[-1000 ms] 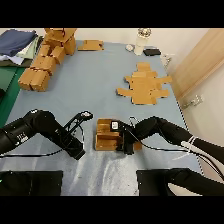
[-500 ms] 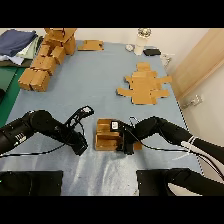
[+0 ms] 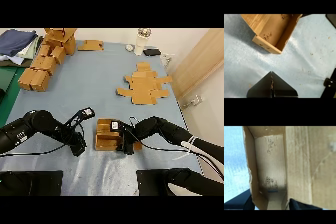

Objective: Fold the box.

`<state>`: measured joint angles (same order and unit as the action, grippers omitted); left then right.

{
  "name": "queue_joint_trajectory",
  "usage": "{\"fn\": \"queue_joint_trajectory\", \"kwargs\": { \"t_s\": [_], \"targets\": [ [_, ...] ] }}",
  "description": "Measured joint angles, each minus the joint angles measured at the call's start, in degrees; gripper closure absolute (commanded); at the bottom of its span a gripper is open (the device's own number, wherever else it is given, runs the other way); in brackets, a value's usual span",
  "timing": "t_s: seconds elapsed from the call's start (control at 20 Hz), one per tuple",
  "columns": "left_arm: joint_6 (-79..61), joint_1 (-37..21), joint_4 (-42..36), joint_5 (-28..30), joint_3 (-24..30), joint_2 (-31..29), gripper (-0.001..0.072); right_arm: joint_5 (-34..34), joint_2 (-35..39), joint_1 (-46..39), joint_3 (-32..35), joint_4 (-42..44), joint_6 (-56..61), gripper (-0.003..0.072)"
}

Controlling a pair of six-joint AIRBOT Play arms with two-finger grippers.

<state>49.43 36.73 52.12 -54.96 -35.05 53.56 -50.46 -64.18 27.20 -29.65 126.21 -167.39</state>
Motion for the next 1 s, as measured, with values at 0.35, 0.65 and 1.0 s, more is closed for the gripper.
{"fn": "queue_joint_trajectory", "kwargs": {
  "t_s": [0.35,0.65,1.0],
  "targets": [
    [-19.0,-8.4,-12.0,3.3,1.4,4.9,0.0697,0.0,0.0,0.0,0.0,0.0,0.0,0.0216],
    [-38.9,-17.2,-17.3,0.6,1.5,11.0,0.0697,0.0,0.0,0.0,0.0,0.0,0.0,0.0216],
    [-57.2,-15.6,-18.0,2.8,2.2,13.3,0.0025,0.0,0.0,0.0,0.0,0.0,0.0,0.0216]
  ]
}}
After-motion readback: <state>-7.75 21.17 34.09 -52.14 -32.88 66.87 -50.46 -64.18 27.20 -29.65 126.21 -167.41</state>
